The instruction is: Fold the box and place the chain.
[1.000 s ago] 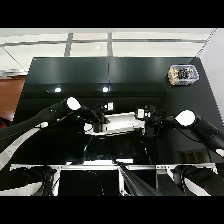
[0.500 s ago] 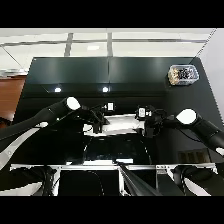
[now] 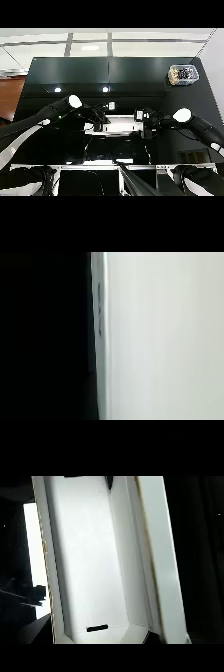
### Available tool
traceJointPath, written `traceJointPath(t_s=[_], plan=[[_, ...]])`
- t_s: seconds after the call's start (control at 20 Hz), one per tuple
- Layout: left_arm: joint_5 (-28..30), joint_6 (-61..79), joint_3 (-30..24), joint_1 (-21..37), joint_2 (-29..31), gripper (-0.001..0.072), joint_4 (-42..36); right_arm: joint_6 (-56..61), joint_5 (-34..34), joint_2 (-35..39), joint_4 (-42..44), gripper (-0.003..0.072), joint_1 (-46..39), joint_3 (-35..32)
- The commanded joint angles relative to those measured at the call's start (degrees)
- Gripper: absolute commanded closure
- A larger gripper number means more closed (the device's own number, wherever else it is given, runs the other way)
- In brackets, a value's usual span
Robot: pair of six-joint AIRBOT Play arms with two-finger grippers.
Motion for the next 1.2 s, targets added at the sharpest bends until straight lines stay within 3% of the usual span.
traceJointPath(t_s=[0.0, 1.15], plan=[[0.33, -0.04, 0.15, 0.02, -0.87, 0.0683, 1.27, -4.15, -0.11, -2.47, -0.04, -0.0010, -0.04, -0.04], [0.42, -0.04, 0.20, 0.09, -0.87, 0.0683, 1.25, -4.17, -2.27, -9.31, 0.50, 0.0000, -0.11, -0.02]])
